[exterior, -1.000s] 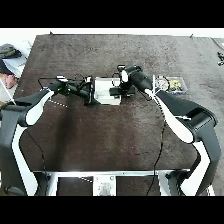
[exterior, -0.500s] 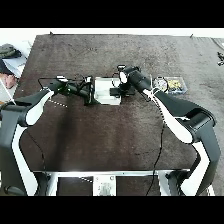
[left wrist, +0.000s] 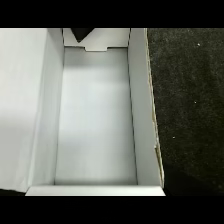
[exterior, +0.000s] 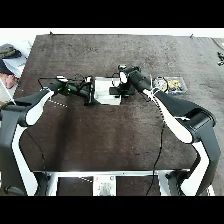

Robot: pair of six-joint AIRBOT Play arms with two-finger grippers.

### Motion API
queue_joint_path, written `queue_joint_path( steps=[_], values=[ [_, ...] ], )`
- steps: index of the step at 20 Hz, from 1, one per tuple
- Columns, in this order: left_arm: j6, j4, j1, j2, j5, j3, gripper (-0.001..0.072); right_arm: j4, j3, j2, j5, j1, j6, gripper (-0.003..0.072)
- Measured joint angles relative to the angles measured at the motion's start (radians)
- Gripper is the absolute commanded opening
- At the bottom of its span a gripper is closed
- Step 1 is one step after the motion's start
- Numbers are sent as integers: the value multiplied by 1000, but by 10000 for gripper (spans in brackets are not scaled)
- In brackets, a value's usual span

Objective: Fold the box and place the chain.

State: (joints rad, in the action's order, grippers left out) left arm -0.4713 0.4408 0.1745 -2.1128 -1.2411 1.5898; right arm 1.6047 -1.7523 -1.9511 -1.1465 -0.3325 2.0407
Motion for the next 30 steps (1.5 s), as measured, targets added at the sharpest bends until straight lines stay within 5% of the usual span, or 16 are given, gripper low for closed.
queue_joint_path(
  steps=[1,3,7,9,10,11,13,15,30],
  values=[
    [0,0,0,0,0,0,278,-1,0,-2,2,0,1,268],
    [0,0,0,0,0,0,278,-5,0,-6,2,0,1,129],
    [0,-1,0,0,-2,0,278,-8,0,-9,0,0,5,128],
    [1,-1,0,0,-2,0,278,-10,0,-10,-2,0,8,69],
    [1,-1,0,0,-1,0,278,-10,0,-10,-5,0,8,90],
    [1,-1,0,0,-1,0,278,-10,0,-11,-6,0,5,202],
    [-1,0,0,0,-1,0,278,-13,1,-10,-16,0,0,222],
    [-1,0,0,0,-1,0,278,-14,0,0,-3,-1,0,409],
    [0,0,0,0,0,0,278,17,0,230,-2,10,-188,405]
  ],
)
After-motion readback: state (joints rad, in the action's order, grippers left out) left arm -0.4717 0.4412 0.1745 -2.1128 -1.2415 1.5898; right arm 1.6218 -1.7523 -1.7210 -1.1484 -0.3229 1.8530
